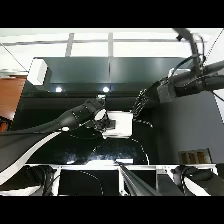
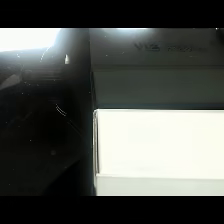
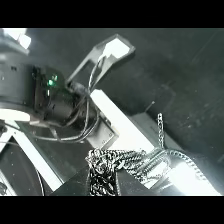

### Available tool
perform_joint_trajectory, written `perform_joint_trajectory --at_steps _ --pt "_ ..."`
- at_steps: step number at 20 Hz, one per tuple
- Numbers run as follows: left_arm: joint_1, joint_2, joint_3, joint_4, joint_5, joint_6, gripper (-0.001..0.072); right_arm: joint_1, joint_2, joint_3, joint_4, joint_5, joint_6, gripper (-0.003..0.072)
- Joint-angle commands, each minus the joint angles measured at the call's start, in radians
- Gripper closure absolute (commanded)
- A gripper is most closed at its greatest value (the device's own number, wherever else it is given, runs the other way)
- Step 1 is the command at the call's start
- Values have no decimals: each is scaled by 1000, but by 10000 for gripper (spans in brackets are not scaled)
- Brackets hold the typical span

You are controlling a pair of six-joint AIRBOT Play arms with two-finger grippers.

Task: Fold the box and place the chain.

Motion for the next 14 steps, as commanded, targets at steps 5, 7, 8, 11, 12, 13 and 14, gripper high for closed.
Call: perform_joint_trajectory --at_steps 5,7,8,11,12,13,14 --pt "1 0 0 0 0 0 678 -64 29 -37 -111 106 2 644" --pt "1 0 0 0 0 0 678 -65 29 -42 -75 141 2 644" --pt "1 0 0 0 0 0 678 -55 29 -50 -30 130 0 644" --pt "1 0 0 0 0 0 678 6 26 -93 132 61 -37 644" --pt "1 0 0 0 0 0 678 32 23 -108 151 27 -39 644" --pt "1 0 0 0 0 0 678 63 20 -124 152 -25 -38 644" --pt "1 0 0 0 0 0 678 91 18 -145 148 -79 -38 644"
